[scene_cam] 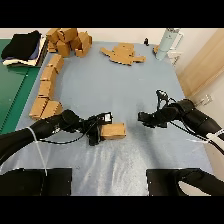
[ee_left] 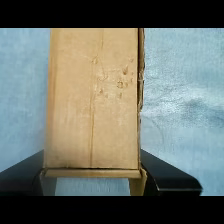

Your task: Fold the box.

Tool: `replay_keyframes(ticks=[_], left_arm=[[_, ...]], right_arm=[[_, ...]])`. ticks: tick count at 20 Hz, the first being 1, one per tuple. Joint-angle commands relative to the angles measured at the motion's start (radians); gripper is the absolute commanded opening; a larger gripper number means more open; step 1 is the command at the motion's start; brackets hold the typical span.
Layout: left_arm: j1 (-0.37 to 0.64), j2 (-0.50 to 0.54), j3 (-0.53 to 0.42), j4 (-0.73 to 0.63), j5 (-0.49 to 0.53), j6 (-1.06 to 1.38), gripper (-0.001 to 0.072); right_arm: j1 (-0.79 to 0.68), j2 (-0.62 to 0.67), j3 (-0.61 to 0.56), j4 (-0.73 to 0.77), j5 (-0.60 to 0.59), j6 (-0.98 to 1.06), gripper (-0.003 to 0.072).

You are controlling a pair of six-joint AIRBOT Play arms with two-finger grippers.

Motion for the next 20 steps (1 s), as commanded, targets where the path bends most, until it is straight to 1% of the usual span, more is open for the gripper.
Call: replay_keyframes(ticks=[1, 3, 5, 7, 9, 11, 15, 18, 20], left_arm=[[0.032, 0.099, 0.002, 0.241, 0.014, -0.338, 0.0511], [0.085, 0.151, 0.002, 0.344, 0.004, -0.563, 0.0511], [0.149, 0.192, 0.002, 0.418, -0.058, -0.736, 0.0511], [0.213, 0.218, 0.002, 0.472, -0.189, -0.850, 0.0511], [0.269, 0.222, 0.000, 0.494, -0.317, -0.928, 0.0511], [0.309, 0.222, -0.004, 0.528, -0.386, -1.022, 0.0511], [0.338, 0.222, -0.003, 0.610, -0.439, -1.205, 0.0513], [0.336, 0.222, -0.003, 0.605, -0.452, -1.220, 0.0512], [0.337, 0.222, -0.003, 0.600, -0.427, -1.221, 0.0511]], right_arm=[[0.000, 0.000, 0.001, 0.000, 0.001, 0.000, 0.0005], [0.000, 0.000, 0.000, 0.000, 0.007, 0.000, 0.0005], [0.000, 0.000, 0.000, -0.001, 0.024, -0.001, 0.0005], [0.000, 0.000, 0.000, -0.003, 0.041, -0.004, 0.0005], [0.000, 0.000, 0.000, -0.010, 0.052, -0.010, 0.0005], [0.000, 0.000, 0.000, -0.010, 0.060, -0.040, 0.0005], [0.000, 0.000, 0.000, -0.010, 0.060, -0.081, 0.0005], [0.000, 0.000, -0.001, -0.010, 0.060, -0.110, 0.0005], [0.000, 0.000, -0.001, -0.010, 0.061, -0.117, 0.0005]])
